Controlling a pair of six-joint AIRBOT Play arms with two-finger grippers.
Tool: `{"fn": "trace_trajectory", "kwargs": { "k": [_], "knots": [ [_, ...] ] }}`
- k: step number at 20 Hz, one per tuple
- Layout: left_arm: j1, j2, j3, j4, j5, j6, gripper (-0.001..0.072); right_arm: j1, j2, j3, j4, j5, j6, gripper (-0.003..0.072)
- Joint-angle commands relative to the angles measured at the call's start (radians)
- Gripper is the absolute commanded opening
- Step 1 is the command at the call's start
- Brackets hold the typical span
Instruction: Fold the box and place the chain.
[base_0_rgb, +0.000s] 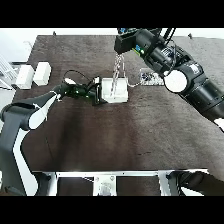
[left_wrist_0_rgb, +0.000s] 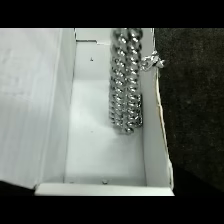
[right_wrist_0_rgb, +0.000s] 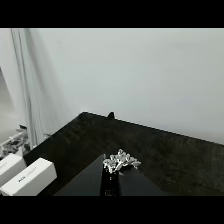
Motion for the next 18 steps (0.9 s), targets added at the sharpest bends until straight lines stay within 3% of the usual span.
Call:
{"fn": "trace_trajectory", "kwargs": {
  "k": [1,9,15,17,18],
  "knots": [
    [0.000,0.000,0.000,0.000,0.000,0.000,0.0279,-0.001,-0.018,-0.017,0.016,0.066,0.018,0.0001],
    [0.000,0.000,0.000,0.000,0.000,0.000,0.0278,-0.001,-0.138,-0.296,0.024,0.086,0.183,0.0001],
    [0.001,0.000,0.000,0.000,0.000,0.000,0.0278,-0.003,-0.355,-0.315,0.100,-0.018,0.193,0.0005],
    [0.001,0.000,0.000,0.000,0.000,0.000,0.0279,-0.015,-0.372,-0.315,0.100,-0.057,0.193,0.0117],
    [0.001,0.000,0.000,0.000,0.000,0.000,0.0279,-0.027,-0.372,-0.315,0.100,-0.075,0.193,0.0110]
  ]
}}
